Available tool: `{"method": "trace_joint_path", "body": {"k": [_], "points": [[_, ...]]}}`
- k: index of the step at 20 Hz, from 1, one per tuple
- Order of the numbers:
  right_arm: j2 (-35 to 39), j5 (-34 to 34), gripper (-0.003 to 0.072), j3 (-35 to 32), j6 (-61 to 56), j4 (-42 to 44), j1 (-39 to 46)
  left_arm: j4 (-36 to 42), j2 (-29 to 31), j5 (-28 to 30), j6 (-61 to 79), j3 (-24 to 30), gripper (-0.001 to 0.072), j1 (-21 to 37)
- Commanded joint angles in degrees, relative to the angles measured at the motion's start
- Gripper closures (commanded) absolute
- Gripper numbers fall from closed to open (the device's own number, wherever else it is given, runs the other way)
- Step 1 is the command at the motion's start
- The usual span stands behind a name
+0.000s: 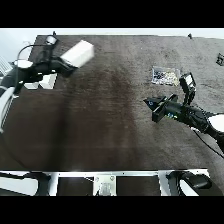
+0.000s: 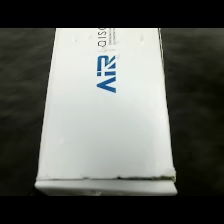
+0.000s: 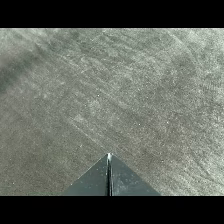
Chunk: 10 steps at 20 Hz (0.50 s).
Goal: Fold the box and place the chain.
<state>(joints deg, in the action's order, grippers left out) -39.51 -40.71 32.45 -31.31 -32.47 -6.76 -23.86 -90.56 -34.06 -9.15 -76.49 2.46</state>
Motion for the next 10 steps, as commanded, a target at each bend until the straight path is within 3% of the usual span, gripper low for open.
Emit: {"method": "trace_joint_path", "body": {"k": [1,5,10], "points": [[0.02,0.0,0.0677,-0.02,0.02,0.04,-0.04,-1.25,4.72,15.78,-10.16,7.39,0.0694,5.42],[-0.28,0.02,0.0676,-0.11,0.02,0.02,-0.04,-0.72,4.37,28.39,-13.09,13.66,0.0694,5.35],[-0.63,0.33,0.0676,-0.13,0.02,0.09,-0.04,-1.05,3.26,34.67,-12.92,16.22,0.0694,5.35]]}}
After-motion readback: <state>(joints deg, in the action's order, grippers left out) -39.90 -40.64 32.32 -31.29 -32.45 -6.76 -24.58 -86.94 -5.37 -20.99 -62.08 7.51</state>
